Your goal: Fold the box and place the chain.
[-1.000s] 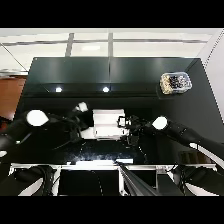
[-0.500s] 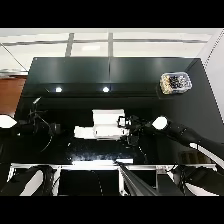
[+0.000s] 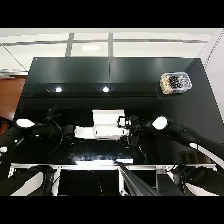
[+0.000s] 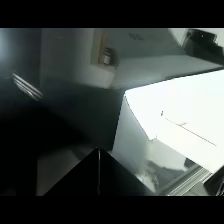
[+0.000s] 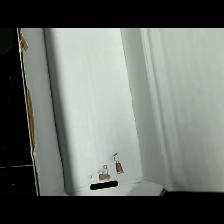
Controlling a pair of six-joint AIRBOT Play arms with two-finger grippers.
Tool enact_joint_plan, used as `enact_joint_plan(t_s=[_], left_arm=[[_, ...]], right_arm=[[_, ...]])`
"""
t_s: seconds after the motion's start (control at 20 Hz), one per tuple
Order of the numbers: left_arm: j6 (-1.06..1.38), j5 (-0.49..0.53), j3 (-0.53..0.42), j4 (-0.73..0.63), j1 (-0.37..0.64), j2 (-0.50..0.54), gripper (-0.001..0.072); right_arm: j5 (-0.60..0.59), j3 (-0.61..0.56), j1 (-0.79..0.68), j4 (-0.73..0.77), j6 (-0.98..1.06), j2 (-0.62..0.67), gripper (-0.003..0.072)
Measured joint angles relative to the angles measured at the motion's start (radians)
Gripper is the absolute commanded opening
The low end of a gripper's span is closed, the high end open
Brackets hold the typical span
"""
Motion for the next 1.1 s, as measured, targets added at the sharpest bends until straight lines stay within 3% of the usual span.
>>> enact_joint_plan(t_s=[0.05, 0.1, 0.15, 0.2, 0.4, 0.5, 0.8, 1.1], left_arm=[[0.006, 0.011, 0.004, -0.008, -0.027, -0.016, 0.0128], [0.009, 0.014, 0.01, -0.024, -0.052, -0.027, 0.0261], [0.013, 0.012, 0.017, -0.036, -0.076, -0.035, 0.0442], [0.014, 0.005, 0.027, -0.045, -0.096, -0.04, 0.0558], [0.021, 0.013, 0.091, -0.025, -0.135, -0.052, 0.0583], [0.021, -0.015, 0.129, -0.015, -0.148, -0.055, 0.0709], [0.023, -0.092, 0.192, -0.018, -0.217, -0.053, 0.0709], [-0.019, 0.006, 0.203, -0.005, -0.327, -0.052, 0.0708]], right_arm=[[0.0, 0.0, 0.0, 0.0, 0.0, 0.0, 0.0439], [0.0, 0.0, 0.0, 0.0, 0.0, 0.0, 0.0439], [0.0, 0.0, 0.0, 0.0, 0.0, 0.0, 0.0439], [0.0, 0.0, 0.0, 0.0, 0.0, 0.0, 0.0439], [0.0, 0.0, 0.0, 0.0, 0.0, 0.0, 0.0439], [0.0, 0.0, 0.0, 0.0, 0.0, 0.0, 0.0439], [0.0, 0.0, 0.0, 0.0, 0.0, 0.0, 0.0439], [0.0, 0.0, 0.0, 0.0, 0.0, 0.0, 0.0439]])
